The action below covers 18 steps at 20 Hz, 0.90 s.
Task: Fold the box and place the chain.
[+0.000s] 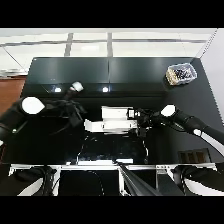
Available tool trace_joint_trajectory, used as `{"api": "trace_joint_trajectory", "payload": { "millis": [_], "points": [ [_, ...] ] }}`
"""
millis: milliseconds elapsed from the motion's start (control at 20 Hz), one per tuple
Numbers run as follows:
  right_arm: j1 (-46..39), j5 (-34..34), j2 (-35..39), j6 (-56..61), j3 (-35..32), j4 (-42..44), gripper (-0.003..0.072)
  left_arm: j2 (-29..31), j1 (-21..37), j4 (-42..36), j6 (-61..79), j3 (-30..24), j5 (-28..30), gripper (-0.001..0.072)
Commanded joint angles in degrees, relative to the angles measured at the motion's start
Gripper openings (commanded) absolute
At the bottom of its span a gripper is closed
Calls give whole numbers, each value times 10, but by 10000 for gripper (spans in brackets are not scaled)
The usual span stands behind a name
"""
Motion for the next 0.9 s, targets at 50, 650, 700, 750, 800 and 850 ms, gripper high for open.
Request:
{"api": "trace_joint_trajectory", "payload": {
  "millis": [50, 650, 700, 750, 800, 850],
  "points": [
    [0, 0, 0, 0, 0, 0, 138, -62, 170, -81, -337, -53, -152, 32],
    [0, 0, 0, 0, 0, 0, 138, -229, 40, -237, -202, -44, -85, 29],
    [0, 0, 0, 0, 0, 0, 138, -235, 31, -237, -193, -37, -85, 29],
    [0, 0, 0, 0, 0, 0, 137, -240, 24, -237, -172, -31, -81, 29],
    [0, 0, 0, 0, 0, 0, 138, -241, 21, -240, -155, -25, -80, 29],
    [0, 0, 0, 0, 0, 0, 138, -241, 21, -248, -138, -19, -88, 30]
  ]
}}
